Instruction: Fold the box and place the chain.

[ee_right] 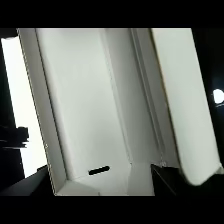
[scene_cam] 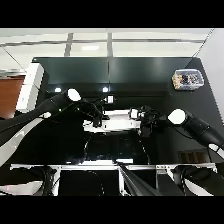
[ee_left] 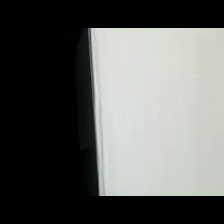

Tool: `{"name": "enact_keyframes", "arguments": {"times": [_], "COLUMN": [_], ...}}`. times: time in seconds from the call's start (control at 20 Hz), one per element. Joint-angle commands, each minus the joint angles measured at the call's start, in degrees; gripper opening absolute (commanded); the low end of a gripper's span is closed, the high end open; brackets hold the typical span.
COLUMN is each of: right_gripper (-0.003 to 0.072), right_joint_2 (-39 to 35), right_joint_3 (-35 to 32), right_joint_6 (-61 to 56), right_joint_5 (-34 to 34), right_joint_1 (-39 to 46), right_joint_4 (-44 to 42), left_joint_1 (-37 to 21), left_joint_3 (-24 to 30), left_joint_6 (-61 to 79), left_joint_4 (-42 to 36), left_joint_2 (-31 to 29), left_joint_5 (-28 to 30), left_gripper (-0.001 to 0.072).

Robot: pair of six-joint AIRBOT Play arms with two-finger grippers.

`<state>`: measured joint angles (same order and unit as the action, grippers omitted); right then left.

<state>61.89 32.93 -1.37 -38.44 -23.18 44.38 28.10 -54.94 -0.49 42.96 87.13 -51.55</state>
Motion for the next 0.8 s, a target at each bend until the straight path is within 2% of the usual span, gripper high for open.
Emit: {"name": "enact_keyframes", "arguments": {"times": [0.0, 0.25, 0.55, 0.75], "right_gripper": [0.0673, 0.0674, 0.0674, 0.0673], "right_joint_2": [0.0, 0.1, 2.6, 6.8], "right_joint_3": [0.9, 2.5, 2.5, 2.1], "right_joint_6": [-0.1, 1.6, 9.2, 12.5], "right_joint_5": [1.6, -2.2, -5.9, -7.3], "right_joint_1": [1.0, 3.6, 4.4, 4.5], "right_joint_4": [0.0, -2.7, -11.3, -7.9], "left_joint_1": [0.0, 0.0, 0.0, 0.0], "left_joint_3": [0.0, 0.0, 0.0, 0.0], "left_joint_6": [0.1, 0.1, 0.1, 0.1], "left_joint_4": [0.1, 0.1, 0.1, 0.1], "left_joint_2": [0.0, 0.0, 0.0, 0.0], "left_joint_5": [-0.1, -0.1, -0.1, -0.5], "left_gripper": [0.0027, 0.0027, 0.0027, 0.0027]}}
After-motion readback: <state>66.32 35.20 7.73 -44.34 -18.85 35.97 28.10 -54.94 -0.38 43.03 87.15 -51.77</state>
